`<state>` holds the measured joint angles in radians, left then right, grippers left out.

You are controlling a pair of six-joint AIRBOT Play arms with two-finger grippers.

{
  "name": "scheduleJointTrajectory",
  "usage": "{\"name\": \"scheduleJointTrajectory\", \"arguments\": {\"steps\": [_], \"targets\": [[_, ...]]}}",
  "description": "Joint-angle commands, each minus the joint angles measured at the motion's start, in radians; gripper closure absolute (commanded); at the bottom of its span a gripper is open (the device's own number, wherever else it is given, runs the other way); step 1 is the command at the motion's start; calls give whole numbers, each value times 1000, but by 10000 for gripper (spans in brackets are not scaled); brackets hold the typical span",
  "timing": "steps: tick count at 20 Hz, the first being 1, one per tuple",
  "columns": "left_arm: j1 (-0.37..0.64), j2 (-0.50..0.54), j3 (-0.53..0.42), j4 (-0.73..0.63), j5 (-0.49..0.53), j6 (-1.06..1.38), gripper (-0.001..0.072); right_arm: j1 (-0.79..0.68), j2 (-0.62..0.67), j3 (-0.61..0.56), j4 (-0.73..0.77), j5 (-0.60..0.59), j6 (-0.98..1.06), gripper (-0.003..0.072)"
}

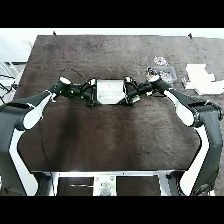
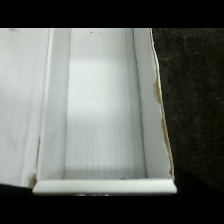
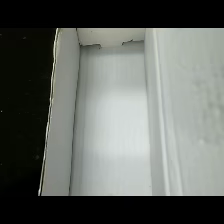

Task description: Fold the box and place the chain.

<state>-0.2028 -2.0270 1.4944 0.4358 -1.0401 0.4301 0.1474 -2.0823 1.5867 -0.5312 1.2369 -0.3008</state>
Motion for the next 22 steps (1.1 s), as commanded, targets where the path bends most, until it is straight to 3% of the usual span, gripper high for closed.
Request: {"name": "scheduleJointTrajectory", "arguments": {"steps": [1,19,20,21,22], "targets": [[1,0,0,-2,30,-4,288,1,0,0,0,6,0,108],[1,0,0,-2,26,-4,289,1,0,0,-2,6,9,108],[1,0,0,-2,26,-4,289,0,1,0,3,10,13,91],[1,0,0,-2,26,-4,288,-4,5,2,7,26,12,-34],[1,0,0,-2,26,-3,288,-9,11,3,6,51,12,-34]]}}
